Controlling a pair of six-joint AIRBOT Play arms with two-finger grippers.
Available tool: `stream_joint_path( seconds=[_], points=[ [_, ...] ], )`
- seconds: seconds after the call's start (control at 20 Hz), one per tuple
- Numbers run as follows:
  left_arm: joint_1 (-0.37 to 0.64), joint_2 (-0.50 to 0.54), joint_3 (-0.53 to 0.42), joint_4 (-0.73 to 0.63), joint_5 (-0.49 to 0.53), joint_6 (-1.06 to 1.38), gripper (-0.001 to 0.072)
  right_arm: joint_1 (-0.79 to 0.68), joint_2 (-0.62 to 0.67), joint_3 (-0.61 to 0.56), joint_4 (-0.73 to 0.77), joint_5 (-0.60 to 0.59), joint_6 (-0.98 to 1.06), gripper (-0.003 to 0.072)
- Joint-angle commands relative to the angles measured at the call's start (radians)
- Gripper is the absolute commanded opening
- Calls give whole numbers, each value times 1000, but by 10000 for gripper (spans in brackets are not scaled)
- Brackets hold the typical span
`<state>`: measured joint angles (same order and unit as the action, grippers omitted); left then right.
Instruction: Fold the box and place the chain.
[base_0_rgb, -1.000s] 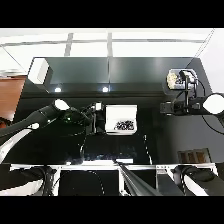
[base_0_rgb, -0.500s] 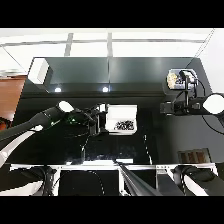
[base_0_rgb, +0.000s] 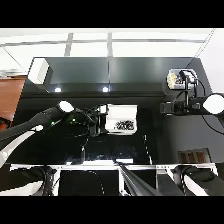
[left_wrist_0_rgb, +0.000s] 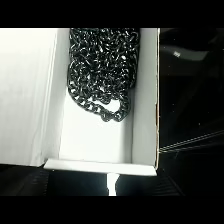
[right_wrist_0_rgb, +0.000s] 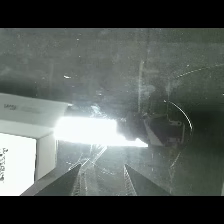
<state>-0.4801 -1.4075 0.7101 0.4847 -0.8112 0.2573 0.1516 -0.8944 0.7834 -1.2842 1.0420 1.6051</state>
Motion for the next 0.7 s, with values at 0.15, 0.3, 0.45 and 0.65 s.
stream_joint_path(
  seconds=[0.15,0.3,0.45,0.65],
  points=[
    [-2,-1,0,2,-5,10,592,0,0,0,0,-5,0,320],
    [-5,-1,0,5,-4,10,459,1,0,-1,6,-21,0,319],
    [-5,-1,0,5,0,9,459,1,-1,-8,17,-79,-1,319],
    [-5,-1,0,5,-1,9,459,19,-47,-37,122,-380,-13,678]
  ],
)
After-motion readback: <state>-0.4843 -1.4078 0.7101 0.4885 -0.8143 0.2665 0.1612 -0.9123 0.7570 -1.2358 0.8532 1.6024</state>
